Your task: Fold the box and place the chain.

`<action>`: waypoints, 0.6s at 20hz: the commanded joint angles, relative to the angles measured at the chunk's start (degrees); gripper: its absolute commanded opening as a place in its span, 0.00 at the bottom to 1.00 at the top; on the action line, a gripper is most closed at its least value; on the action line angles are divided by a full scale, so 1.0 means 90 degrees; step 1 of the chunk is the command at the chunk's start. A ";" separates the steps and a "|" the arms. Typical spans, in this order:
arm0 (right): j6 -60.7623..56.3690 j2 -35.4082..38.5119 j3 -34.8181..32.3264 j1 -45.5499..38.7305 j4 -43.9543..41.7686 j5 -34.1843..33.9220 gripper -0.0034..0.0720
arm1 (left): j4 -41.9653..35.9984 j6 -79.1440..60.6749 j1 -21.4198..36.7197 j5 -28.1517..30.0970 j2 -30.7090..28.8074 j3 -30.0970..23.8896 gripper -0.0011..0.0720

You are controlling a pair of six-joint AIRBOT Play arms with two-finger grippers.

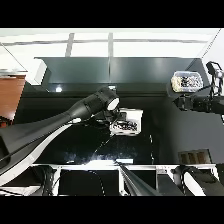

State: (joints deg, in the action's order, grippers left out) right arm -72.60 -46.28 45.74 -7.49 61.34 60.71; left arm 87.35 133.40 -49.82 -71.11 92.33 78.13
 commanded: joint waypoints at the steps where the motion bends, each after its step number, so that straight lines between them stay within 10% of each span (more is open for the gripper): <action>1: 0.0044 0.0005 -0.0005 -0.0015 0.0027 -0.0044 0.52 | 0.0617 -0.0435 -0.0024 -0.0474 -0.0481 0.0092 0.80; 8: 0.0041 0.0005 -0.0005 -0.0015 0.0027 -0.0046 0.52 | 0.1904 -0.0780 0.1236 -0.0296 -0.2829 -0.2307 0.80; 12: 0.0032 0.0005 -0.0005 -0.0015 0.0000 -0.0044 0.52 | -0.1464 -0.3524 0.3111 0.1848 -0.3657 -0.3876 0.80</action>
State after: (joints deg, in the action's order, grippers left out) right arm -72.25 -46.28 45.71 -7.60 61.49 60.31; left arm 94.21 120.14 -31.62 -67.40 64.77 52.38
